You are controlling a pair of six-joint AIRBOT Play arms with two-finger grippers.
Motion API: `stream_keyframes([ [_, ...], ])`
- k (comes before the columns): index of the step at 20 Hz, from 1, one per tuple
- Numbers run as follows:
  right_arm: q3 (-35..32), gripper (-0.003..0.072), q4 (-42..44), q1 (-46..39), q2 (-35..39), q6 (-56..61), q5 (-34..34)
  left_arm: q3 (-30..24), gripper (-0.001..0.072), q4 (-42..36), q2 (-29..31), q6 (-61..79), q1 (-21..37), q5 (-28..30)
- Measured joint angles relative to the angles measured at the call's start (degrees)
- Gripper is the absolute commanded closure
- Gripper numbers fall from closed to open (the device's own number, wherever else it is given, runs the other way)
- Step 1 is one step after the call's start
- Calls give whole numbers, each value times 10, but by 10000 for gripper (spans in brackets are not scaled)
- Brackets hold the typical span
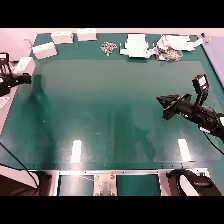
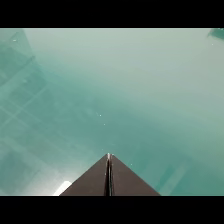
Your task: Fold the box and place the chain.
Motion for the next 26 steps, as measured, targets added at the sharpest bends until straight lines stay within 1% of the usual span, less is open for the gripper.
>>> stream_keyframes([
  [2,0,676,0,0,0,1,0,-3,696,0,-10,-6,3,12],
  [4,0,676,1,0,0,1,0,-5,692,0,-18,-3,1,10],
  [5,0,676,1,0,0,1,0,-5,579,0,-20,-2,1,12],
  [6,0,675,1,0,-1,1,-1,-5,-11,0,-21,3,2,17],
  [7,0,670,1,0,-1,1,-1,-5,-11,0,-22,10,3,19],
  [8,0,593,1,0,-1,1,-1,-6,-11,0,-23,16,3,18],
  [9,0,556,1,0,-1,1,-3,-5,-11,0,-23,22,2,16],
  [10,0,543,1,0,-1,1,-5,-5,-11,1,-23,30,1,14],
  [13,0,543,1,0,-1,1,-11,-6,-11,3,-10,58,3,2],
  [16,0,543,1,0,-1,1,-16,-5,-11,5,28,82,2,-29],
  [17,0,529,1,0,-1,1,-17,-5,-11,8,45,86,2,-40],
  [18,0,462,1,0,-1,1,-17,-5,-11,13,65,89,2,-52],
  [19,0,343,2,0,-1,1,-17,-5,-11,18,82,90,2,-61],
  [20,0,277,5,0,-1,1,-18,-5,-11,24,96,90,2,-70],
  [21,0,232,8,0,-1,1,-18,-5,-11,31,106,90,2,-76],
  [23,0,230,13,0,0,1,-19,-5,-11,39,118,88,2,-87],
  [24,0,327,14,0,0,2,-19,-5,-11,43,121,84,2,-96],
  [25,0,509,15,0,0,2,-19,-5,-10,44,124,77,2,-103],
  [26,0,600,16,0,1,2,-19,-5,255,45,128,68,2,-115],
])
